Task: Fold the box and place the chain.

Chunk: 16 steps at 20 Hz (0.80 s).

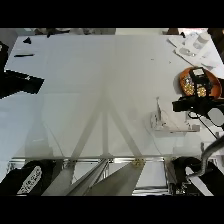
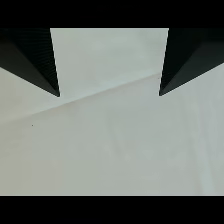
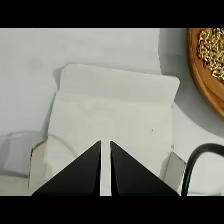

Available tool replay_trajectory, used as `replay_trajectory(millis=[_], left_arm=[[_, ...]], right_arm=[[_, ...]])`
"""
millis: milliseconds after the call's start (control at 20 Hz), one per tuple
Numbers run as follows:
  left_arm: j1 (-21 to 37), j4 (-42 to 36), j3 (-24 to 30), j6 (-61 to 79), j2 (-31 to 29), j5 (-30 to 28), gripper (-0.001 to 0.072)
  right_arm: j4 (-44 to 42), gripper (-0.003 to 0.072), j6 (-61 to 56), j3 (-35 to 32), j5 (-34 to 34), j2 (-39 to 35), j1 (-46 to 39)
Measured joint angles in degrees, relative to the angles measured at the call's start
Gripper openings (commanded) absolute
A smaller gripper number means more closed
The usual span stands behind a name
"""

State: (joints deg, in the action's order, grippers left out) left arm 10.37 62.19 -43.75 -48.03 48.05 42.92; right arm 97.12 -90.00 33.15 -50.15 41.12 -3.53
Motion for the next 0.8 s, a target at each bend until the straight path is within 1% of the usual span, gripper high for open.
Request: replay_trajectory(millis=[50, 150, 200, 350, 500, 700, 800], left_arm=[[0.0, 0.0, 0.0, 0.0, 0.0, 0.0, 0.0694], [0.0, 0.02, 0.0, 0.0, 0.0, -0.02, 0.0694], [0.0, 0.0, 0.0, 0.0, 0.0, 0.0, 0.0694], [0.0, 0.02, 0.0, 0.0, 0.0, 0.0, 0.0694], [0.0, 0.02, 0.0, 0.0, 0.0, -0.02, 0.0694], [0.0, 0.02, 0.0, 0.0, 0.0, -0.02, 0.0694], [0.0, 0.0, 0.0, 0.0, 0.0, 0.0, 0.0694]], right_arm=[[0.52, 0.0139, 0.0, 0.0, -1.88, 0.0, -0.13], [1.42, 0.0325, -0.11, 0.0, -5.86, 0.0, -1.11], [1.84, 0.0378, -0.55, 0.0, -7.85, 0.0, -2.19], [3.5, 0.0381, -1.73, 0.0, -13.2, 0.0, -7.58], [4.55, 0.0381, -1.57, 0.0, -17.31, 0.0, -16.06], [4.87, 0.0381, 1.53, 0.0, -19.78, 0.0, -27.98], [4.79, 0.038, 2.51, 0.0, -19.52, 0.02, -31.8]])
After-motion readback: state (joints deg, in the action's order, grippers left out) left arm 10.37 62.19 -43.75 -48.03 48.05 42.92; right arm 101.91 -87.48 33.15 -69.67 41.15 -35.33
